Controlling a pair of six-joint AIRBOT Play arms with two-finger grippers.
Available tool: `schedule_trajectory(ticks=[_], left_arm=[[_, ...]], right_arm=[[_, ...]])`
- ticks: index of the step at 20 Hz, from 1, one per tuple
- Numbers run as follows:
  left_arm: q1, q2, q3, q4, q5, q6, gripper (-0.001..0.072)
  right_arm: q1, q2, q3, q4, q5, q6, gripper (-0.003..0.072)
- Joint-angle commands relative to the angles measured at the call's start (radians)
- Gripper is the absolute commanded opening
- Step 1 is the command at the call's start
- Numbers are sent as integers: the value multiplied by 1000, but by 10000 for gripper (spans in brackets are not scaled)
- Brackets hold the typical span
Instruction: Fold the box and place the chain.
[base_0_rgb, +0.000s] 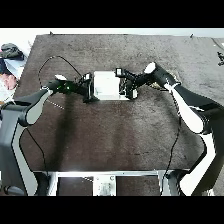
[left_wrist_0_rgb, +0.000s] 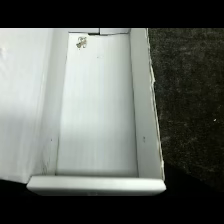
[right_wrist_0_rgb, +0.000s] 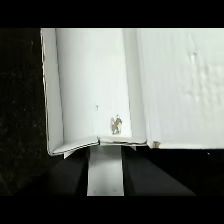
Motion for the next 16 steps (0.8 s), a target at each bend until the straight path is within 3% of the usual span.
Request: schedule_trajectory(ticks=[1, 6, 8, 14, 16], left_arm=[[0, 0, 1, 0, 0, 0, 536], [0, 0, 1, 0, 0, 0, 536], [0, 0, 1, 0, 0, 0, 536], [0, 0, 1, 0, 0, 0, 536], [0, 0, 1, 0, 0, 0, 536]], right_arm=[[5, -11, 0, 41, -2, -11, 224], [21, -12, 0, 46, -25, -53, 226], [21, -13, 0, 53, -28, -55, 406], [21, -13, 0, 54, -26, -82, 436], [21, -13, 0, 53, -20, -82, 646]])
